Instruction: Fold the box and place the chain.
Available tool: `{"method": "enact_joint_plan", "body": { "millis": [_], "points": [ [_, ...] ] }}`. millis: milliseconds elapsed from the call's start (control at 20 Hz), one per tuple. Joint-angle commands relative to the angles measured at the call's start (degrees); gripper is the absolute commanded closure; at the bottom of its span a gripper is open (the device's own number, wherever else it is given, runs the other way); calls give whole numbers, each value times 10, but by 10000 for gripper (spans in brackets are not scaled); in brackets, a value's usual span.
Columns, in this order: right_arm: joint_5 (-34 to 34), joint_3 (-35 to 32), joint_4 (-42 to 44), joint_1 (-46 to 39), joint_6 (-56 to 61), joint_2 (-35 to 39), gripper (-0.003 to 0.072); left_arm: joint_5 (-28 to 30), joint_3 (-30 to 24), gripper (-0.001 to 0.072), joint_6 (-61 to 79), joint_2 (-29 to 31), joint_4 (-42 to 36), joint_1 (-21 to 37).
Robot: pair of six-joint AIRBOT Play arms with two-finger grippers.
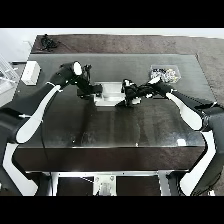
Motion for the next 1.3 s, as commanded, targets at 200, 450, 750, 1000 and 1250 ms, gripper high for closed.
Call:
{"method": "enact_joint_plan", "body": {
  "millis": [200, 450, 750, 1000, 1250],
  "points": [
    [0, 0, 0, 0, 0, 0, 108, -71, 94, 111, -35, -53, 54, -28],
    [0, 0, 0, 0, 0, 0, 108, -82, 110, 111, -52, -59, 89, -42],
    [0, 0, 0, 0, 0, 0, 108, -89, 116, 111, -73, -69, 109, -51],
    [0, 0, 0, 0, 0, 0, 108, -108, 146, 112, -78, -91, 127, -57],
    [0, 0, 0, 0, 0, 0, 108, -136, 184, 313, -78, -115, 145, -64]
  ]
}}
